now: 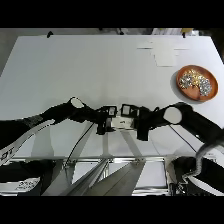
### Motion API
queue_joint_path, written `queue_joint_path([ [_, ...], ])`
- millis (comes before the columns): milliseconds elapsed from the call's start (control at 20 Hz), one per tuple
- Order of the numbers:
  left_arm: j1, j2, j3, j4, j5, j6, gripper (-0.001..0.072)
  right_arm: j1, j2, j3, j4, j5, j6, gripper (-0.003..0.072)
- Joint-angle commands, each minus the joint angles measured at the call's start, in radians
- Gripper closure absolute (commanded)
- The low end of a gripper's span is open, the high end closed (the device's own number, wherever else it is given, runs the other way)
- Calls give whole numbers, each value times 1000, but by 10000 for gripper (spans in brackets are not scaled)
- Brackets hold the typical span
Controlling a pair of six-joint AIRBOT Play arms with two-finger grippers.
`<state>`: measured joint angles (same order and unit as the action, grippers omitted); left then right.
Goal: Fold the box and place the chain.
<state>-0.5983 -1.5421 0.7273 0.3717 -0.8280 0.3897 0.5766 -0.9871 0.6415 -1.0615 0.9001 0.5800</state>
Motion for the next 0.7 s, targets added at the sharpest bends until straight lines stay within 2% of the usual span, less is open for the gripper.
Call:
queue_joint_path([
  [0, 0, 0, 0, 2, 1, 3, 349, -94, 170, 1, -51, 42, 151, 670],
  [100, 0, 0, 0, 2, 1, 3, 349, -226, 272, 1, -171, 176, 320, 670],
  [250, 0, 0, 0, 2, 1, 3, 349, -447, 321, -13, -397, 416, 555, 670],
  [350, 0, 0, 0, 2, 1, 3, 349, -566, 317, -73, -523, 424, 739, 670],
  [500, 0, 0, 0, 2, 1, 3, 349, -711, 307, -139, -548, 518, 789, 670],
  [650, 0, 0, 0, 2, 1, 3, 349, -762, 308, -139, -526, 576, 814, 670],
])
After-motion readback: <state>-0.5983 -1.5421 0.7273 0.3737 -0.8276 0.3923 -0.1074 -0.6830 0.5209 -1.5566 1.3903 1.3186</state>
